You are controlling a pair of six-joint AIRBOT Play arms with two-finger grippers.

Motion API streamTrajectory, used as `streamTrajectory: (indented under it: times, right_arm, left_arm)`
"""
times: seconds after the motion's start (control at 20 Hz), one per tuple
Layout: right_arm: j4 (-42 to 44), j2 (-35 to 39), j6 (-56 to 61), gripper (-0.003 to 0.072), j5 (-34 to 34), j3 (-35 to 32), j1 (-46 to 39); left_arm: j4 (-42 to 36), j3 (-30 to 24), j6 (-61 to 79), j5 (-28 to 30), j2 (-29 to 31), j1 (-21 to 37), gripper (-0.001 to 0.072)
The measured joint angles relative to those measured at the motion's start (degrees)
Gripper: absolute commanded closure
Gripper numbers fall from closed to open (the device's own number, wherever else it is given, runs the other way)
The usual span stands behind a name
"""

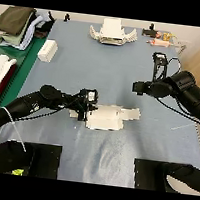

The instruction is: Fold the box.

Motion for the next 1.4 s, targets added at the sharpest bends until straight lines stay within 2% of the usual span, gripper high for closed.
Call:
streamTrajectory:
  times: [0.25,0.55,1.0,1.4]
  right_arm:
    - [0.98,0.0,0.0,0.0306,-0.22,-0.04,0.0]
    - [1.22,0.0,0.02,0.0306,-0.28,-0.04,0.0]
    - [1.44,-0.11,0.0,0.0307,-0.33,-0.04,0.02]
    - [1.88,-0.11,0.0,0.0307,-0.5,-0.04,0.15]
  left_arm:
    - [0.02,3.1,-3.89,-6.03,-0.61,3.69,0.0697]
    - [0.11,4.5,-5.42,-12.41,-5.35,5.9,0.0697]
    - [0.57,5.01,-5.81,-14.58,-8.37,5.49,0.0697]
    - [4.11,9.4,-8.94,-16.39,-8.61,5.42,0.0696]
